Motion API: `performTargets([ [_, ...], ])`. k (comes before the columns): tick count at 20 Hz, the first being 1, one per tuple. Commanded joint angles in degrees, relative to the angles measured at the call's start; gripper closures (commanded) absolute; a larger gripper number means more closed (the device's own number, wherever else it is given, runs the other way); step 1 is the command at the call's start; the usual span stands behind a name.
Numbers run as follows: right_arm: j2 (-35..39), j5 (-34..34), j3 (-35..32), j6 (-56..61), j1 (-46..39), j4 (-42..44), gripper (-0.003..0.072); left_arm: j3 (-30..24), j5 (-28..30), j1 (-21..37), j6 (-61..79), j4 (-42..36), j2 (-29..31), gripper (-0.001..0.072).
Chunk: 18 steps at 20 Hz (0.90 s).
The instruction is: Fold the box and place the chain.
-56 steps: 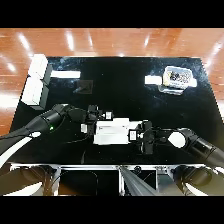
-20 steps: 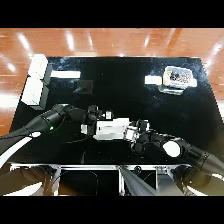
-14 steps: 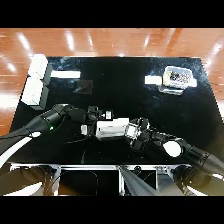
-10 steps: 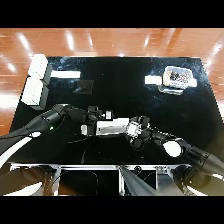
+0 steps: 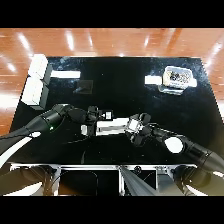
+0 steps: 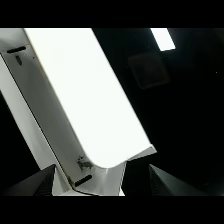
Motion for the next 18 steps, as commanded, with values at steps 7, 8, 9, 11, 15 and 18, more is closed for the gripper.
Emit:
performTargets([
  [7,-6.67,13.97,2.38,-31.12,-5.05,19.65,-0.0027,0.09,0.0,0.04,0.02,0.26,0.04,0.0689],
  [8,-7.15,16.24,2.4,-34.05,-6.27,22.45,-0.0027,0.09,0.0,0.04,0.02,0.26,0.04,0.0689],
  [9,-7.45,17.31,2.56,-35.15,-7.19,22.6,-0.0027,0.09,0.0,0.04,0.02,0.26,0.04,0.0689],
  [11,-7.5,17.49,3.23,-35.52,-8.96,22.56,-0.0027,0.09,-0.02,0.04,0.02,0.28,0.04,0.0689],
  [15,-10.49,19.98,5.05,-38.66,-10.8,23.08,-0.0027,0.09,-0.04,0.04,0.04,0.28,0.04,0.0688],
  [18,-12.55,21.29,6.27,-39.56,-10.8,24.02,-0.0027,0.09,-0.02,0.04,0.04,0.28,0.04,0.0689],
])
